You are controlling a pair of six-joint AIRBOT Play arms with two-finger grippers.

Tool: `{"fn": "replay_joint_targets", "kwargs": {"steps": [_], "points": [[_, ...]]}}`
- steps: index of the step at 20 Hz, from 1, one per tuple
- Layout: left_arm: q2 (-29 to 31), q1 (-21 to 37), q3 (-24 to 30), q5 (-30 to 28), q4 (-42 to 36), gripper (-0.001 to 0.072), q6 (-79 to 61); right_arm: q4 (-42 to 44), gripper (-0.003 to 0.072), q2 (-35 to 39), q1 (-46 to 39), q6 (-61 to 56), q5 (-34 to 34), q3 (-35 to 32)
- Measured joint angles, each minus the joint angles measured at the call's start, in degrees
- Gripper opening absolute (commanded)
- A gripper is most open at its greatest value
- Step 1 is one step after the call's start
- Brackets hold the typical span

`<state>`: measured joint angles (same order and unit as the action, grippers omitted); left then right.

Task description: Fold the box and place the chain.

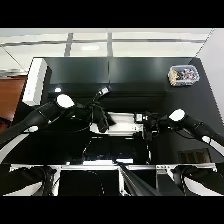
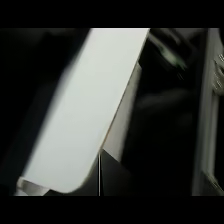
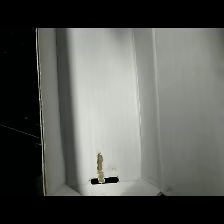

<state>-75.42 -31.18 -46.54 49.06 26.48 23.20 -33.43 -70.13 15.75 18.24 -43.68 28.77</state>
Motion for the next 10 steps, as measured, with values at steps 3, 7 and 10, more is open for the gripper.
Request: {"fn": "replay_joint_targets", "kwargs": {"steps": [3,7,10], "points": [[-0.5,-0.1,0.3,-7.8,-2.7,0.0026,-3.7,0.0,0.0407,0.0,0.0,0.0,0.0,0.0],[-2.5,0.2,0.4,-12.8,-3.9,0.0026,-5.6,0.0,0.0407,0.0,0.0,0.0,0.0,0.0],[-5.2,0.2,0.4,-12.6,-4.1,0.0026,-6.0,0.0,0.0407,0.0,0.0,0.0,0.0,0.0]]}}
